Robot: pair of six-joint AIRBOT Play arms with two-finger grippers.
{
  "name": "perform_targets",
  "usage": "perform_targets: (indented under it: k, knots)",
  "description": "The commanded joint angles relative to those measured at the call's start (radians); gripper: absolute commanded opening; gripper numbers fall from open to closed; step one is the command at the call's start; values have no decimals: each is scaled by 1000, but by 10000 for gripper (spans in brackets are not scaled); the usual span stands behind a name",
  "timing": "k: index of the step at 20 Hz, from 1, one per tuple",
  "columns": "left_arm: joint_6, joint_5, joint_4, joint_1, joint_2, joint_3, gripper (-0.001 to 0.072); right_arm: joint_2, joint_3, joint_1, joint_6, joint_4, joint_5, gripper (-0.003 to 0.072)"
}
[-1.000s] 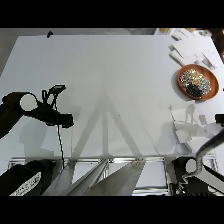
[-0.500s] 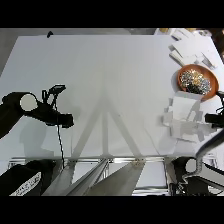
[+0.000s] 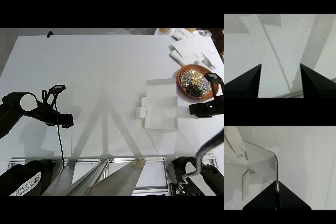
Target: Fold the box and place the chain.
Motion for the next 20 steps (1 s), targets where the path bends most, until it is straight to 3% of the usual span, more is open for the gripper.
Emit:
perform_targets:
  k: [1,6,10,13,16,18,20]
  knots:
    - [0,0,0,-1,0,0,533,145,-65,177,21,162,-47,13]
    - [0,3,0,-1,0,0,533,195,-191,429,143,195,-174,13]
    - [2,158,2,-1,0,0,533,195,-201,587,217,190,-245,13]
    - [97,262,-10,-1,-1,0,530,195,-201,628,241,188,-262,13]
    - [363,236,-135,-1,-2,0,522,195,-201,628,244,187,-246,13]
    - [550,193,-291,-2,-2,0,522,195,-201,628,244,188,-247,13]
    - [690,215,-431,-2,-9,0,485,195,-201,628,244,188,-247,14]
